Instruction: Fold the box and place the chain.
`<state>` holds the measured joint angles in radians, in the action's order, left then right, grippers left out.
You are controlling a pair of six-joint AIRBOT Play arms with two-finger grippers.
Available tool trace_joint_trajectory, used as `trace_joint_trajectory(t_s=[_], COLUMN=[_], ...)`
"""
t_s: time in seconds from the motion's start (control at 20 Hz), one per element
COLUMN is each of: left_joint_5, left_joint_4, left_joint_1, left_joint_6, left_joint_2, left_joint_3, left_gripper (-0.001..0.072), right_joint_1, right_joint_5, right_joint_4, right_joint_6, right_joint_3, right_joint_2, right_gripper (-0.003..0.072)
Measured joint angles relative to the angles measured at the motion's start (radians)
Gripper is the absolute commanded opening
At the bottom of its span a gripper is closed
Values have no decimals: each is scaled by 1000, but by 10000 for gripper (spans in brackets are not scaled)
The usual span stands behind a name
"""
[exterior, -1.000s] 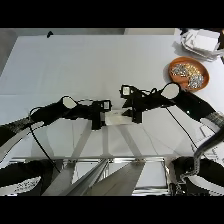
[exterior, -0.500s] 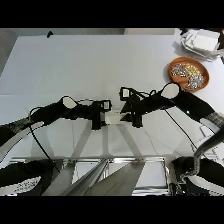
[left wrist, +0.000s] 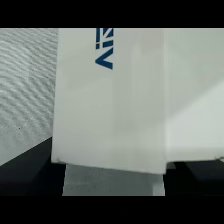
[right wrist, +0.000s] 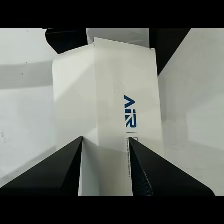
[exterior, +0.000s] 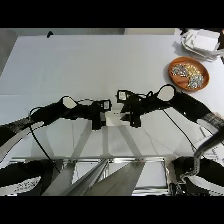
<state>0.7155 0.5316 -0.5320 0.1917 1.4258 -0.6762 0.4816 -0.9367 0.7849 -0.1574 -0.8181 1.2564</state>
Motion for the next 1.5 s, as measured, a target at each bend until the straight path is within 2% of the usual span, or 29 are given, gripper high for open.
trace_joint_trajectory(t_s=[0.8,1.25,1.5], left_joint_5=[-2,-6,-5], left_joint_4=[0,-1,0], left_joint_1=[0,1,1], left_joint_6=[2,-1,3], left_joint_2=[0,0,0], left_joint_3=[0,0,0], left_gripper=[132,132,132], right_joint_1=[1,1,4], right_joint_5=[65,140,125], right_joint_4=[-3,-5,-3], right_joint_6=[-3,-3,-3], right_joint_3=[0,0,2], right_joint_2=[-14,-17,-7], right_gripper=[288,289,288])
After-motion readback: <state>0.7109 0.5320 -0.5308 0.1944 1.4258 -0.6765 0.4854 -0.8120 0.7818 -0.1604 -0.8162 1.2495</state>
